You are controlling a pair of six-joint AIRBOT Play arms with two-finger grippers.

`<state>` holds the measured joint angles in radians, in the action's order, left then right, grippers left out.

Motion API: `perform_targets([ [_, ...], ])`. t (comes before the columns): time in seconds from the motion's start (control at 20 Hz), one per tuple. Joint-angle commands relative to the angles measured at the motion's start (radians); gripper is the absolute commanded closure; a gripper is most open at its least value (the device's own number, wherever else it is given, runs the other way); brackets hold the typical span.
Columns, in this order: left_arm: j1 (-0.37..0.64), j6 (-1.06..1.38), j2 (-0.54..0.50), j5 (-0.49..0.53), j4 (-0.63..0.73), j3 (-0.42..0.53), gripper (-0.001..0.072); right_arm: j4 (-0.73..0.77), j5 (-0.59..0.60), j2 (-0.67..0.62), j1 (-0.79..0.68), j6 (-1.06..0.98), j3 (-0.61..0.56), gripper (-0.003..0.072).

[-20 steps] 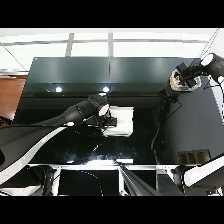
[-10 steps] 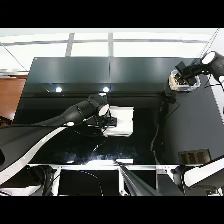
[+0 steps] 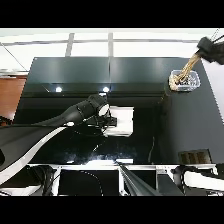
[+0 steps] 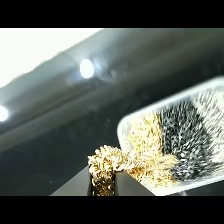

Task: Fold the box and place the chain.

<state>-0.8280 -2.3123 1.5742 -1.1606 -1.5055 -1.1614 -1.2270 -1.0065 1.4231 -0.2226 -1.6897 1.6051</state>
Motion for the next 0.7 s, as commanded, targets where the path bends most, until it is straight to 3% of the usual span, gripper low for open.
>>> perform_targets([
  [0.0,0.001,0.0,0.0,0.0,0.0,0.0,0.0682,0.041,-0.019,-0.166,-0.008,0.128,0.001,0.0681],
  [0.15,0.001,0.0,0.0,-0.002,0.0,0.0,0.0682,0.149,-0.093,-0.269,-0.008,0.241,0.001,0.0681],
  [0.5,0.001,0.0,0.0,0.0,0.0,0.0,0.0682,0.326,-0.426,-0.398,0.003,0.376,-0.006,0.0681],
  [0.65,0.001,0.0,0.0,-0.001,0.0,0.0,0.0682,0.365,-0.515,-0.453,0.07,0.409,-0.107,0.0681],
])
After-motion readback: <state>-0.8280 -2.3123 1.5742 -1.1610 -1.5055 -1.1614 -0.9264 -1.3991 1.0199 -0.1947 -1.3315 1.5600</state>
